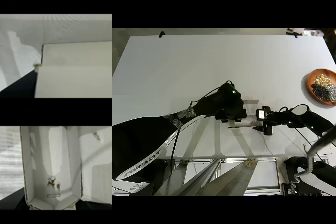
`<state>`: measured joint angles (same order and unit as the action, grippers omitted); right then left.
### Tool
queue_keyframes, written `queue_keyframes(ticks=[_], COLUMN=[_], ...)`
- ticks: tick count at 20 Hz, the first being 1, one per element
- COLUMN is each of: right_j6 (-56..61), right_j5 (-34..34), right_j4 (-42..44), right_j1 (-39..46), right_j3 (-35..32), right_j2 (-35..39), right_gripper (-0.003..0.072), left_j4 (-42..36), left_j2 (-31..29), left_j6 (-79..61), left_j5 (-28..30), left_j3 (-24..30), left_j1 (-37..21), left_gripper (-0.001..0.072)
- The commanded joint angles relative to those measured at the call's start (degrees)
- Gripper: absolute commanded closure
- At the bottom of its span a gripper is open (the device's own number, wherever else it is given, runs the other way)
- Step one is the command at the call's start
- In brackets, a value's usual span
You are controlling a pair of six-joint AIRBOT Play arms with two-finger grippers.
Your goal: Fold the box and place the chain.
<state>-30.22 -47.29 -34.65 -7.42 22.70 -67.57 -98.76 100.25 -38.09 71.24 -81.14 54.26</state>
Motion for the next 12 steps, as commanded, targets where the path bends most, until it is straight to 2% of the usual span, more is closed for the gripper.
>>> queue_keyframes(ticks=[1, 5, 6, 7, 8, 12], right_j6=[-0.09, -0.09, -0.09, -0.09, -0.09, -0.09], right_j5=[-0.07, -0.07, -0.07, -0.07, -0.04, -0.07], right_j4=[-0.02, -0.02, -0.02, -0.02, -0.02, -0.02], right_j1=[0.0, 0.0, 0.0, 0.0, 0.0, 0.0], right_j3=[0.0, 0.0, 0.0, 0.0, 0.0, 0.0], right_j2=[0.02, 0.02, 0.02, 0.02, 0.02, 0.02], right_gripper=[0.0276, 0.0276, 0.0276, 0.0276, 0.0276, 0.0276], left_j4=[-0.76, -0.81, -0.68, -0.7, -0.72, -0.63], left_j2=[0.02, 0.02, 0.02, 0.02, -0.04, -0.07], left_j6=[0.0, 0.0, 0.0, 0.0, -0.02, -0.02], left_j5=[0.11, 0.02, 0.02, 0.02, -0.2, -0.63], left_j3=[2.58, 5.46, 5.62, 5.62, 5.6, 5.62], left_j1=[-0.07, 0.04, 0.04, 0.04, 0.04, 0.04], left_gripper=[0.0365, 0.0373, 0.0452, 0.0597, 0.0696, 0.0697])
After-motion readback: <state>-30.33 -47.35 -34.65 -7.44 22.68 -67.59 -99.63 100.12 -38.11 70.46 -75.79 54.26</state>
